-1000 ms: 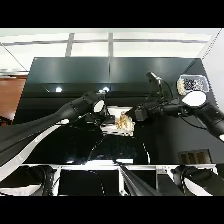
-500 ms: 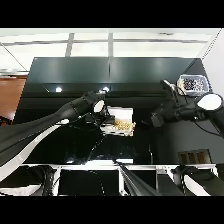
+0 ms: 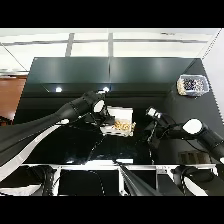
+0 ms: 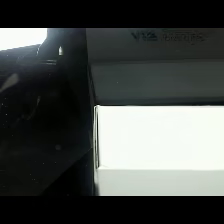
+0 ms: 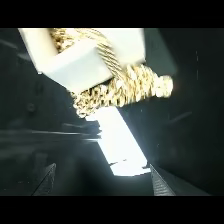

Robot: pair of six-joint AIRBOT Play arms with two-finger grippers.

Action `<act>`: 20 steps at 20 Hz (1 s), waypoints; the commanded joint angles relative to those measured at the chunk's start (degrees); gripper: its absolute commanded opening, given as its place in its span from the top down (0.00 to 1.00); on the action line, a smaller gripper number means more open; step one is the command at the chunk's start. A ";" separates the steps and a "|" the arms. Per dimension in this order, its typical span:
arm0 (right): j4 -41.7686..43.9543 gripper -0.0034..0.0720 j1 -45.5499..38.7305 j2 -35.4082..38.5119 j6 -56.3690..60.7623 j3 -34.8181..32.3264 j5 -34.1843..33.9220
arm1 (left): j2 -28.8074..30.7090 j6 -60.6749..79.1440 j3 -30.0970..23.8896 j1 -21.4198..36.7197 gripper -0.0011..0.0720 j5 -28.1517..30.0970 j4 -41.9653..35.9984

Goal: Fold the box and place the chain.

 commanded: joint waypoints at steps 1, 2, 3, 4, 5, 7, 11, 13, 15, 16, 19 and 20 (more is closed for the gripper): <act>5.01 0.03 3.69 -1.81 -15.26 -0.42 -8.24 | -0.04 0.00 0.00 0.04 0.94 -0.02 0.02; 7.04 0.03 3.69 -2.95 -19.41 0.04 -8.22 | -0.04 0.00 0.00 0.04 0.94 -0.02 0.02; 8.26 0.03 3.69 -4.22 -21.77 0.79 -8.24 | -0.04 0.00 0.00 0.04 0.94 0.00 0.02; 8.87 0.03 3.69 -5.62 -22.73 1.70 -8.31 | -0.04 0.00 0.00 0.04 0.94 0.02 0.00; 8.87 0.03 3.87 -6.93 -23.30 2.56 -8.61 | -0.04 0.00 0.00 0.04 0.94 0.00 0.02; 8.76 0.03 4.04 -9.25 -24.57 3.67 -8.96 | -0.04 0.00 0.00 0.04 0.94 0.00 0.00; 8.31 0.03 6.12 -11.50 -26.82 3.87 -10.49 | -0.04 0.00 0.00 0.04 0.94 0.00 0.00; 8.09 0.03 7.98 -12.33 -27.28 3.87 -13.16 | -0.04 0.02 0.00 0.04 0.94 0.02 0.00; 8.33 0.03 8.70 -13.09 -27.28 3.98 -15.21 | -0.04 0.00 0.00 0.04 0.94 -0.02 0.00; 8.31 0.03 8.68 -13.25 -27.26 3.98 -15.15 | -0.04 0.00 0.00 0.04 0.94 0.00 0.00; 8.66 0.03 8.68 -13.29 -27.23 4.00 -15.08 | -0.04 0.00 0.00 0.04 0.94 0.00 0.00; 8.68 0.09 8.68 -13.29 -27.23 3.98 -15.15 | -0.04 0.00 0.00 0.04 0.94 0.00 0.00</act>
